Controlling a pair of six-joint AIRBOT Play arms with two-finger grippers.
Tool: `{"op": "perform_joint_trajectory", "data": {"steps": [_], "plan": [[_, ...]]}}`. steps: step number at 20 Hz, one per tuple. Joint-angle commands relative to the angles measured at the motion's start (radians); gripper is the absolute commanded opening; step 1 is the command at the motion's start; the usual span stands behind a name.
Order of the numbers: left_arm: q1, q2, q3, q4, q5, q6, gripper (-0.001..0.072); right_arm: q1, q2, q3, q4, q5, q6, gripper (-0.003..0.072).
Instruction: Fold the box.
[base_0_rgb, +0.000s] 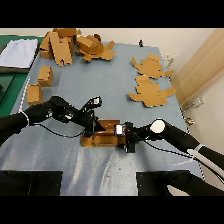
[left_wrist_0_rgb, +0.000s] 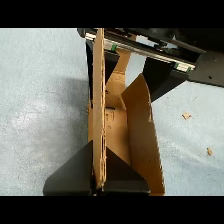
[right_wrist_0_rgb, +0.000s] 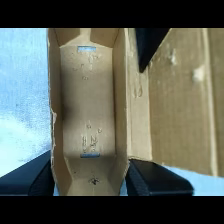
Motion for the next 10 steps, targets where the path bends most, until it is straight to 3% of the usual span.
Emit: {"op": "perform_joint_trajectory", "data": {"steps": [1, 10], "plan": [[0.0, 0.0, 0.0, 0.0, -0.001, 0.0, 0.001, 0.0, -0.009, 0.005, -0.016, 0.008, -0.001, 0.0589], [0.0, 0.0, 0.0, 0.0, 0.001, 0.0, 0.001, 0.001, -0.024, 0.005, -0.02, 0.0, -0.001, 0.059]]}}
